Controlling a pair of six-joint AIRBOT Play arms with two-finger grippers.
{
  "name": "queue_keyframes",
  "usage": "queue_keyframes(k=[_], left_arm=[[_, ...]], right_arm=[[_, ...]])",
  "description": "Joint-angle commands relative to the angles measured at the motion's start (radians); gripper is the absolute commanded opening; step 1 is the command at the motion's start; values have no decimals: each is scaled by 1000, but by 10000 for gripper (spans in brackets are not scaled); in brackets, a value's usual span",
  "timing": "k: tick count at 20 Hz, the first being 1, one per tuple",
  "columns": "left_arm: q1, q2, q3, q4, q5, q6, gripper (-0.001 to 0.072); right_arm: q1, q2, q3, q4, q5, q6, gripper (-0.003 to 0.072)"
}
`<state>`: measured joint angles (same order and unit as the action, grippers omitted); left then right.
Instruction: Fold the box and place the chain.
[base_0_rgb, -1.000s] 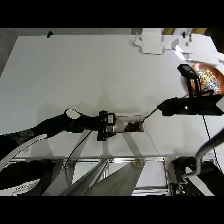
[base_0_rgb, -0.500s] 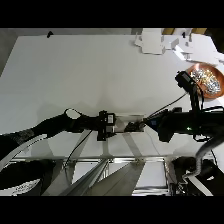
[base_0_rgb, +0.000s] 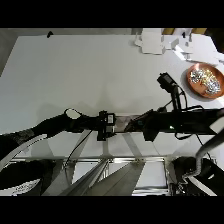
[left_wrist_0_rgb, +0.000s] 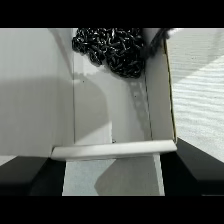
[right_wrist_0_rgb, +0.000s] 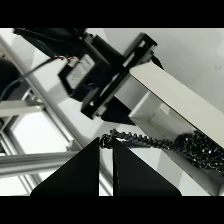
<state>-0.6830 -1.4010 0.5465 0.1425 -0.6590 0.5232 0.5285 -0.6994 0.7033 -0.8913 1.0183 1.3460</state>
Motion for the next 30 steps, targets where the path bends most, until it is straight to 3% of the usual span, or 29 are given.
queue_keyframes(k=[1, 2, 3, 7, 11, 13, 14, 17, 18, 20, 30], left_arm=[[0, 0, 0, 0, 0, 0, 134], [0, 0, 0, 0, 0, 0, 134], [0, 0, 0, 0, 0, 0, 134], [0, 0, 0, 0, 0, 0, 134], [0, 0, 0, 0, 0, 0, 134], [0, 0, 0, 0, 0, 0, 134], [0, 0, 0, 0, 0, 0, 134], [0, 0, 0, 0, 0, 0, 134], [0, 0, 0, 0, 0, 0, 134], [0, 0, 0, 0, 0, 0, 134], [0, 0, 0, 0, 0, 0, 134]], right_arm=[[8, -115, -30, -46, -18, -9, 125], [8, -144, -30, -64, -18, -12, 211], [6, -163, -28, -66, -24, -13, 241], [-83, -168, 86, -108, -23, -46, 234], [-257, -173, 167, -300, -45, -33, 150], [-341, -214, 162, -411, -13, 33, 137], [-373, -242, 150, -462, -2, 76, 63], [-418, -318, 81, -517, -18, 124, 57], [-418, -344, 56, -527, -35, 123, 67], [-418, -394, 23, -527, -59, 123, 281], [-418, -497, -24, -530, -148, 123, 280]])
